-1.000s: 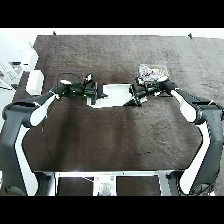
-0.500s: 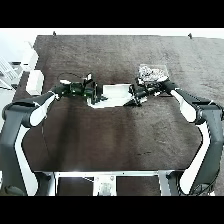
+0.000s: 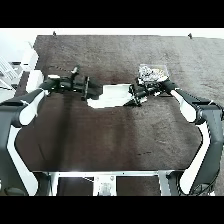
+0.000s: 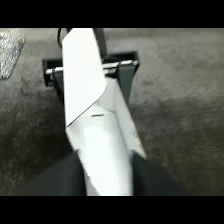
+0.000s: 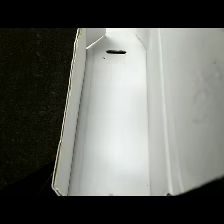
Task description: Fold the box and place the chain.
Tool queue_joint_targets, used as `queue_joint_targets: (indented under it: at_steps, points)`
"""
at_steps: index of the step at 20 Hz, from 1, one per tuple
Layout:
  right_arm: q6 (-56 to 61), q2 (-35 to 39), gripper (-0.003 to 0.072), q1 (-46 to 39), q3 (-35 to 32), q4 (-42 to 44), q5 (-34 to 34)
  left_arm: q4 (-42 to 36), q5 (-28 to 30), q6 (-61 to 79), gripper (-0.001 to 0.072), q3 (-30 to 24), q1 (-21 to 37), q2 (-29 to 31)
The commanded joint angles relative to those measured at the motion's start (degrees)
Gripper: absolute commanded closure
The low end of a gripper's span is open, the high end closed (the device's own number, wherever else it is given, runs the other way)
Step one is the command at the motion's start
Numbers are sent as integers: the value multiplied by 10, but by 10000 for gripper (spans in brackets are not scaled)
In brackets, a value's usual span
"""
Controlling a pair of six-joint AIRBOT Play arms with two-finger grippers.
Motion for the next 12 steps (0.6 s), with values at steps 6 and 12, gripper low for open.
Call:
queue_joint_targets:
  at_steps: [6,12]
  points:
    - [0,0,138,0,0,0,0,40,-25,-56,694,-5,-9,131]
    - [0,0,137,0,0,0,0,183,145,-126,693,-5,-111,152]
